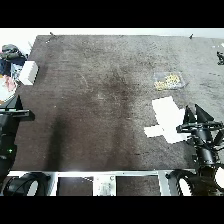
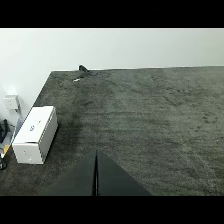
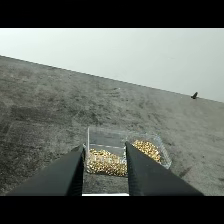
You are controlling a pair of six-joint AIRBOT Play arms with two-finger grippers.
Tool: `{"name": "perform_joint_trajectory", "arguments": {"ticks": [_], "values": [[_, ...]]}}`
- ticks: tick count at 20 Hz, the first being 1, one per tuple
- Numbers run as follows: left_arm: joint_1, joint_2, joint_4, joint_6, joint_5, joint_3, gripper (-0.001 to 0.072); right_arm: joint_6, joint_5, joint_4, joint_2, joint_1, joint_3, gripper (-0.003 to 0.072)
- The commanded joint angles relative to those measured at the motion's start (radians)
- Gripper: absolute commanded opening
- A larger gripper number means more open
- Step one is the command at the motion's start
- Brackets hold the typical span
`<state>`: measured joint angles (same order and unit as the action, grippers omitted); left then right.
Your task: Fold the box and place the chain.
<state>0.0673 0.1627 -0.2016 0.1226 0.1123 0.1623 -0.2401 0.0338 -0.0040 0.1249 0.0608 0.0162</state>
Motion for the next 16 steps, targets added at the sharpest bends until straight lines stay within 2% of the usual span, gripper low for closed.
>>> {"name": "perform_joint_trajectory", "arguments": {"ticks": [1, 4, 5, 9, 12, 16], "values": [[0.0, 0.0, 0.0, 0.0, 0.0, 0.0, 0.0013, 0.0, -0.004, 0.001, 0.0, 0.0, 0.0, 0.0284], [0.0, 0.0, 0.0, 0.0, 0.0, 0.0, 0.0013, 0.027, -0.018, 0.016, 0.0, 0.0, -0.003, 0.0306], [0.0, 0.0, 0.0, 0.0, 0.001, 0.0, 0.0013, 0.031, -0.018, 0.017, 0.0, 0.0, -0.01, 0.0377], [0.0, 0.0, 0.0, 0.0, 0.0, 0.0, 0.0013, 0.08, 0.1, 0.021, -0.062, 0.0, -0.108, 0.0376], [0.0, 0.0, 0.0, 0.0, 0.0, 0.0, 0.0013, 0.08, 0.182, 0.07, -0.259, 0.0, -0.239, 0.0375], [0.0, 0.0, 0.0, 0.0, 0.0, 0.0, 0.0013, 0.079, 0.214, 0.11, -0.636, -0.003, -0.462, 0.0375]]}}
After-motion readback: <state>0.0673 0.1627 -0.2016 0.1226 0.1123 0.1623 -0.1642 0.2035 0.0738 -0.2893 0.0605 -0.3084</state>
